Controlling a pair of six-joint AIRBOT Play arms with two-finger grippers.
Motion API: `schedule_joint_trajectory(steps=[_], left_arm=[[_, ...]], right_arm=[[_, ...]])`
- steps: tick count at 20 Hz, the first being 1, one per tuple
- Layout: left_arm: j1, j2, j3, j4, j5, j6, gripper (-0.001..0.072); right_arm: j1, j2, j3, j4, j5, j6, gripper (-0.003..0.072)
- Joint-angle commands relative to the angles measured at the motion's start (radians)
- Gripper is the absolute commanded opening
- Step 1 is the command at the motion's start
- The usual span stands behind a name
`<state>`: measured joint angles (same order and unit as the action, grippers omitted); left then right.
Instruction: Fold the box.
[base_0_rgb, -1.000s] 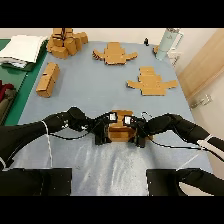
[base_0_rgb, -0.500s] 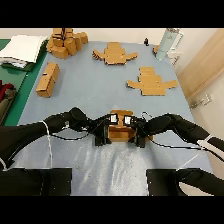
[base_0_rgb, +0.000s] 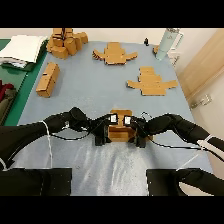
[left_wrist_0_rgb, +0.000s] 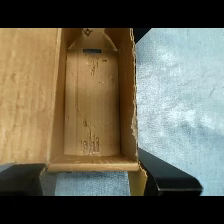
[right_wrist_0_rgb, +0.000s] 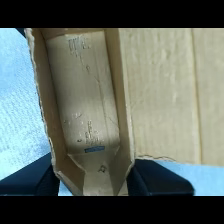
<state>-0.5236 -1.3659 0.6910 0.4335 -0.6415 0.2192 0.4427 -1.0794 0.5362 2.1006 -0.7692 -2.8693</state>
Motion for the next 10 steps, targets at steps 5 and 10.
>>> schedule_joint_trajectory(steps=[5,10], left_arm=[[0.000,0.000,0.001,0.001,0.004,0.001,0.0491],[0.000,0.000,0.001,0.001,0.003,0.001,0.0490]], right_arm=[[0.000,0.000,0.000,0.000,0.002,0.000,0.0514],[0.000,0.000,0.000,0.000,0.002,0.000,0.0514]])
